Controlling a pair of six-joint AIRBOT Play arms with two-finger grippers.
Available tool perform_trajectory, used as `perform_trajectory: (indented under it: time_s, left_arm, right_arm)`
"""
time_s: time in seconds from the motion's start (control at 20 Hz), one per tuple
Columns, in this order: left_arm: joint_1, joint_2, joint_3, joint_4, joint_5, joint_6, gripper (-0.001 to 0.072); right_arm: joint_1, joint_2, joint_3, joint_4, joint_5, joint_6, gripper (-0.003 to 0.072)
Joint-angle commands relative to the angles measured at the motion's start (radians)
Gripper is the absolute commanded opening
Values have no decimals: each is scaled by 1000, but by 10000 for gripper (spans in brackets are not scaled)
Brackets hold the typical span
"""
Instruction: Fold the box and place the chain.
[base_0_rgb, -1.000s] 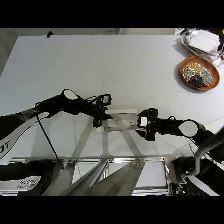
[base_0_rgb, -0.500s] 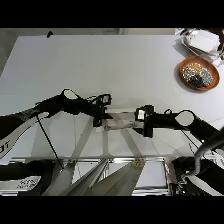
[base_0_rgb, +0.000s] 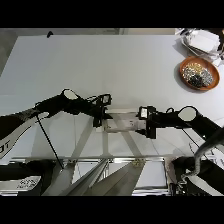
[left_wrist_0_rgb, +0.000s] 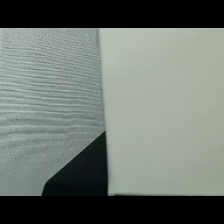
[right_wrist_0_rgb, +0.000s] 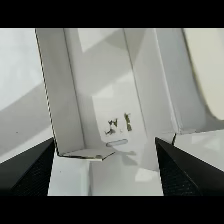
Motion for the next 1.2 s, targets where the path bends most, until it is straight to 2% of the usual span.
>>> perform_trajectory:
  time_s: [0.0,0.85,1.0,1.15]
  left_arm:
    - [0,0,0,0,0,0,12]
    - [0,0,0,0,0,0,12]
    - [0,0,0,0,0,0,12]
    - [0,0,0,0,0,0,12]
  right_arm:
    - [-11,0,5,19,18,-1,686]
    - [-45,-23,49,11,42,-1,678]
    - [-45,66,28,-69,35,3,678]
    - [-32,230,-89,-88,-34,3,679]
